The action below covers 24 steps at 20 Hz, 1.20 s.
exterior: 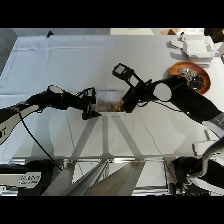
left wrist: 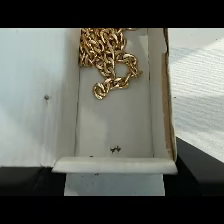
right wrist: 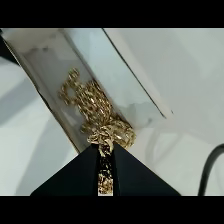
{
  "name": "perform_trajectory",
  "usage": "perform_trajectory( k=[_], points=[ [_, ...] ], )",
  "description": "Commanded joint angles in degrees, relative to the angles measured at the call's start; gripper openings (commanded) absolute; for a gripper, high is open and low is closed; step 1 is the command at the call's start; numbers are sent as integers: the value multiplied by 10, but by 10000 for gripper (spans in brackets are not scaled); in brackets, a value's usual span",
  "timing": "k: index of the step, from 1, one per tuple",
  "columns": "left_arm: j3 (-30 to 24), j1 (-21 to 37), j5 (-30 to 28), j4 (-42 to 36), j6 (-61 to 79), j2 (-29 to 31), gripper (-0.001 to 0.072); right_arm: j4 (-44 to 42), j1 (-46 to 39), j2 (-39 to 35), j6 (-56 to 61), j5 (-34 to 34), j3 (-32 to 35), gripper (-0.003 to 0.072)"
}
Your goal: Fold the box and place the chain.
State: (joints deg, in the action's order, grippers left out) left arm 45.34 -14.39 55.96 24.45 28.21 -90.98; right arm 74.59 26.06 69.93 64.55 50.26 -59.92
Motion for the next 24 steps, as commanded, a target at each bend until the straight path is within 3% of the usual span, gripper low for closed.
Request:
perform_trajectory(
  k=[1,6,14,15,17,24],
  points=[
    [0,0,0,0,0,0,275,-41,22,22,12,-2,-36,6],
    [0,0,0,0,0,0,275,-75,57,79,10,-4,-80,6],
    [0,0,0,0,0,0,275,-40,59,125,17,-3,-83,10],
    [0,0,0,0,0,0,275,-40,59,130,17,0,-83,39],
    [0,0,0,0,0,0,275,-42,59,132,17,1,-83,306],
    [0,0,0,0,0,0,275,-28,39,76,-15,80,-83,315]
  ],
)
